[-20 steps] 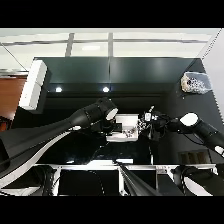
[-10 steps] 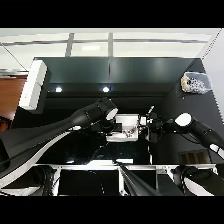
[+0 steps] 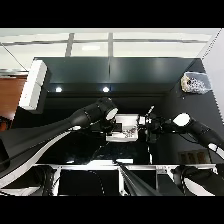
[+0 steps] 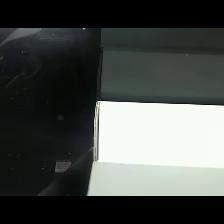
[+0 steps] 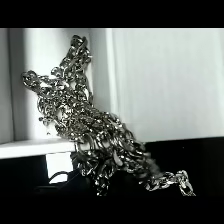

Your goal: Fold the box and place the chain.

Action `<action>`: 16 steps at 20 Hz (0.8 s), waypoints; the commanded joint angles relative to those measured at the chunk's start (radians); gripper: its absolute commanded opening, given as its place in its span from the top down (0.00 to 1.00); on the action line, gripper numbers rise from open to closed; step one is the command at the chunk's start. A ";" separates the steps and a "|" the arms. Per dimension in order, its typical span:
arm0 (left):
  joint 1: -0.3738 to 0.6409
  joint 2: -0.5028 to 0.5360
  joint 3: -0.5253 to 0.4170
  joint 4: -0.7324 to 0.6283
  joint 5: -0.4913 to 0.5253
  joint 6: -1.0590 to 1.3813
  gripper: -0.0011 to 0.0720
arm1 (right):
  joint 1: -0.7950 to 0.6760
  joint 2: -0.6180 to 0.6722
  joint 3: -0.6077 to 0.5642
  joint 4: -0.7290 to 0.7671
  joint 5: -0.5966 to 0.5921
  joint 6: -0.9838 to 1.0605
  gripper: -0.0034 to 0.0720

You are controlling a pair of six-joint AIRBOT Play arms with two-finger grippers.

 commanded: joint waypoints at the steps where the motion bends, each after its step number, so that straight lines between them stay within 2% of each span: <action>1: 0.001 0.000 0.000 0.000 0.003 0.000 0.94 | 0.001 0.001 0.000 -0.008 0.013 0.005 0.95; 5: 0.001 0.000 0.000 0.000 0.003 0.000 0.94 | 0.001 0.042 0.000 -0.036 0.016 0.114 0.95; 7: 0.001 0.000 0.000 0.000 0.003 0.000 0.94 | 0.000 0.092 0.000 -0.090 0.016 0.234 0.95; 13: 0.001 0.000 0.000 0.000 0.003 0.000 0.94 | 0.001 0.338 0.006 -0.188 0.029 0.693 0.95; 16: 0.001 0.000 0.000 -0.001 0.003 0.000 0.94 | 0.001 0.460 0.074 -0.187 0.124 0.853 0.95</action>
